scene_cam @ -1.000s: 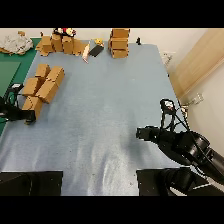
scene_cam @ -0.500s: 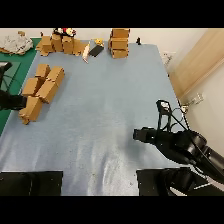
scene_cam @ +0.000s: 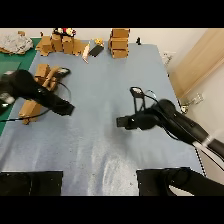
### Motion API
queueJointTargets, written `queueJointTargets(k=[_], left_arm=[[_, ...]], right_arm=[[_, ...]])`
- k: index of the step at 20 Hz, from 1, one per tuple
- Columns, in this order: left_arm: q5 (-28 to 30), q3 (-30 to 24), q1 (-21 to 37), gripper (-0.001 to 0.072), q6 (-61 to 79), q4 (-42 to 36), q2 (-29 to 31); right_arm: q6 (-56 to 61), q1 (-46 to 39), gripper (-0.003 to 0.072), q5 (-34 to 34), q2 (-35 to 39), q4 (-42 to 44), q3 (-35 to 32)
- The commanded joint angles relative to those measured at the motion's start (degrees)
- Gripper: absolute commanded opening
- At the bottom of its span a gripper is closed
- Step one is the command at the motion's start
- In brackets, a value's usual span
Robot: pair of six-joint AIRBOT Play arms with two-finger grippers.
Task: Fold the box.
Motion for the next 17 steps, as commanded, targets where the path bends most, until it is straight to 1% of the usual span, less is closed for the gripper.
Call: queueJointTargets(k=[1,3,6,17], left_arm=[[2.2,0.0,-5.8,0.0011,-2.2,-4.2,-7.4],[4.5,0.0,-6.2,0.001,-2.5,-5.9,-8.9],[6.3,0.0,-6.1,0.001,-2.5,-6.3,-8.7],[6.3,0.0,-6.1,0.0011,-2.5,-6.3,-8.8]], right_arm=[[-7.2,-0.7,0.0006,-2.7,-10.1,4.3,8.9],[-8.6,-0.7,0.0006,-3.2,-13.4,6.0,10.9],[-9.6,-0.7,0.0006,-3.0,-15.8,9.3,11.1],[-9.6,-0.7,0.0005,-3.3,-16.0,9.3,11.1]])
